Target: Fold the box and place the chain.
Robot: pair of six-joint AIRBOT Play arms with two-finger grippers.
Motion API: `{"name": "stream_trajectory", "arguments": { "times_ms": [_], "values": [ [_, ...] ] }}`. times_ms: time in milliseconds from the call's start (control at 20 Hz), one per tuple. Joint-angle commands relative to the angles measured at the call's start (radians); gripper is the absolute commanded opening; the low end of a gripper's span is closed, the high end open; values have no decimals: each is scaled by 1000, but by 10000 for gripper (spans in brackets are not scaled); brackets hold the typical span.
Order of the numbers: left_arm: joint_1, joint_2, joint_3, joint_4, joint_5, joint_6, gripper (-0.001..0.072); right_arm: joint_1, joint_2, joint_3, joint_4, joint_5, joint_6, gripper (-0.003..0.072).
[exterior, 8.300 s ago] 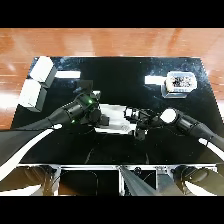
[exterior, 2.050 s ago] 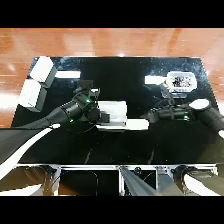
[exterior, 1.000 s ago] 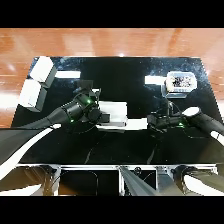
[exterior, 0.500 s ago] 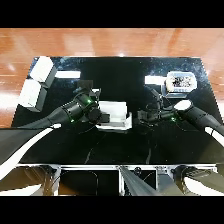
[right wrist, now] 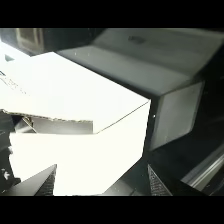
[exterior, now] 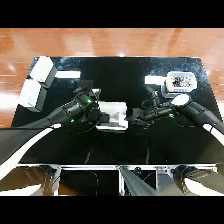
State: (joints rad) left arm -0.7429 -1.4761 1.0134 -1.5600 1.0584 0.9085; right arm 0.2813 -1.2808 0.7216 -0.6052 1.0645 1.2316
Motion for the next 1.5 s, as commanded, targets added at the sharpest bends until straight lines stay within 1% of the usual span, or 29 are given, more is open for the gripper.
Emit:
{"name": "stream_trajectory", "arguments": {
  "times_ms": [0, 50, 150, 250, 300, 350, 400, 450, 550, 750, 850, 1000, 1250, 1450],
  "values": [
    [0, 0, -1, 0, 4, 0, 25, 105, 0, 16, -66, -111, 148, 684],
    [0, 0, -1, 0, 4, 0, 25, 152, 0, 28, -97, -161, 207, 684],
    [0, 0, -1, 0, 7, 0, 25, 232, 0, 72, -188, -218, 308, 684],
    [0, 0, -1, 0, 7, 0, 25, 294, 0, 121, -366, -237, 470, 683],
    [0, 0, -1, 0, 7, 0, 25, 320, -1, 141, -465, -234, 557, 643],
    [0, 0, -1, -3, 7, 0, 25, 341, -1, 155, -529, -227, 618, 586],
    [0, 0, -1, -5, 7, 0, 25, 362, -1, 166, -579, -227, 673, 583],
    [0, 0, -1, -4, 6, 0, 25, 383, -3, 176, -621, -227, 707, 496],
    [0, 0, -1, -4, 6, 0, 25, 425, -20, 201, -728, -211, 809, 488],
    [0, 0, -1, -3, 7, 0, 25, 504, -94, 268, -930, -117, 966, 488],
    [0, 0, -1, -3, 7, 0, 25, 528, -122, 285, -978, -95, 1015, 488],
    [0, 0, -1, -4, 8, 0, 25, 530, -147, 290, -978, -86, 1037, 488],
    [0, 0, -1, -4, 8, 0, 25, 515, -147, 295, -989, -45, 1039, 486],
    [0, 0, -1, -3, 8, 0, 25, 510, -148, 295, -993, -40, 1039, 486]
  ]
}}
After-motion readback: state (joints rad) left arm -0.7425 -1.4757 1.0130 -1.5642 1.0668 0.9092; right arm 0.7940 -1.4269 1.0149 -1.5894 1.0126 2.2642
